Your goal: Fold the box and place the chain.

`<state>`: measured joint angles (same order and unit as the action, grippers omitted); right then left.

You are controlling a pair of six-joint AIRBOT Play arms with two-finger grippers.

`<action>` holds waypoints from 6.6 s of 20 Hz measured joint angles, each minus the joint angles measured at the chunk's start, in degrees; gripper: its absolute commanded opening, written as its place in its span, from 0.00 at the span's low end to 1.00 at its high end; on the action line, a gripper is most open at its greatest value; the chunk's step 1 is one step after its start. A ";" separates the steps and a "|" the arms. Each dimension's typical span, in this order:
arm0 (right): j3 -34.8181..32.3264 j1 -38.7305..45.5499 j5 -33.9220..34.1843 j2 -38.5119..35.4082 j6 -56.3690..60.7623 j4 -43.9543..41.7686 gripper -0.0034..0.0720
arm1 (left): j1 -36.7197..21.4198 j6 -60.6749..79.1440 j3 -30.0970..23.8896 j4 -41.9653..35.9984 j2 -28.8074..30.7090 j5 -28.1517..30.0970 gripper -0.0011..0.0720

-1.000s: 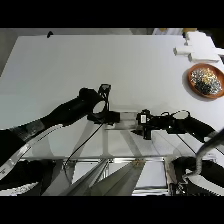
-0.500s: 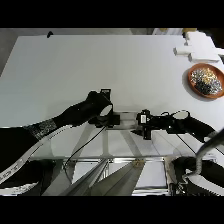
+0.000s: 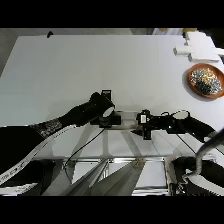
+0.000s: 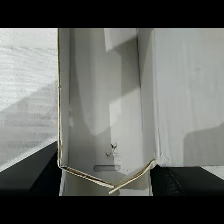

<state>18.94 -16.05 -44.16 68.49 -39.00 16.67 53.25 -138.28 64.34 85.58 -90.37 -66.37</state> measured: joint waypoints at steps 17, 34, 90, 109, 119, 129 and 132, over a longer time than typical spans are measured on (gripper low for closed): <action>0.02 0.00 -0.02 0.00 -0.11 0.07 0.63 | -0.72 0.83 -0.09 -0.22 0.83 -0.79 0.43; 0.02 0.00 0.02 0.00 -0.09 0.04 0.63 | -29.66 82.62 -9.64 -17.75 26.38 -7.82 0.72; 0.02 0.00 0.02 0.00 -0.07 0.00 0.63 | -23.37 159.77 -31.69 -66.64 10.16 20.55 0.97; 0.02 0.00 -0.09 0.00 -0.04 0.04 0.63 | -22.84 163.75 -31.74 -68.02 9.38 20.09 0.36; 0.00 0.00 -0.02 0.00 -0.15 0.04 0.63 | -22.84 163.77 -31.74 -68.00 9.38 19.87 0.36; 0.04 -0.02 0.70 -2.32 3.30 5.07 0.98 | -22.77 163.84 -31.76 -67.98 9.35 19.37 0.36; 0.02 -0.02 1.49 -5.99 9.79 9.46 0.98 | -22.77 163.82 -31.76 -68.06 9.35 19.65 0.36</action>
<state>18.96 -16.08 -42.68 62.50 -29.21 26.13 30.48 25.54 32.58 17.52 -81.01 -46.72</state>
